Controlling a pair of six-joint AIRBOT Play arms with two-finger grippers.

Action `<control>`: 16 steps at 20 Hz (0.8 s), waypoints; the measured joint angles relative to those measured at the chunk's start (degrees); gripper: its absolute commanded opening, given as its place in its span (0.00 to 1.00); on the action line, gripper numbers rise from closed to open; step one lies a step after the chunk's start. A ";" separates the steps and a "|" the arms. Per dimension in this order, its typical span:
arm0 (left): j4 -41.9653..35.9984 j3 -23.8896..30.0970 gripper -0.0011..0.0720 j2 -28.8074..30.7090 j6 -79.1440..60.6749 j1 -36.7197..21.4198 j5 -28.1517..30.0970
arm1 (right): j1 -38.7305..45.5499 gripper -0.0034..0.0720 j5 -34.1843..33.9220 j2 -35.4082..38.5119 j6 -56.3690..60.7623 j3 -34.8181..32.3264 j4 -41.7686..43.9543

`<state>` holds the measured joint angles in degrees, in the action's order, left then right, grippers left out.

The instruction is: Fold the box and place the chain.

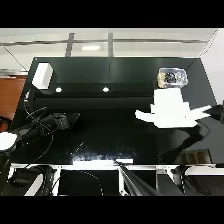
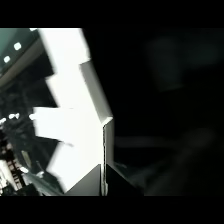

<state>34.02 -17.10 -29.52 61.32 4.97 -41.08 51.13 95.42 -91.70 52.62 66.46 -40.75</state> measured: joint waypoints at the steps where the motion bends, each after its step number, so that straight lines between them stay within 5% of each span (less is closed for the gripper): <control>1: -0.11 -0.02 0.99 0.00 0.00 -0.02 0.00 | -2.43 0.06 -0.70 2.47 -0.20 -1.51 2.27; 16: -0.24 -0.07 0.99 -0.13 -0.39 0.24 -4.48 | -38.99 0.06 -30.03 42.56 3.19 -33.42 10.45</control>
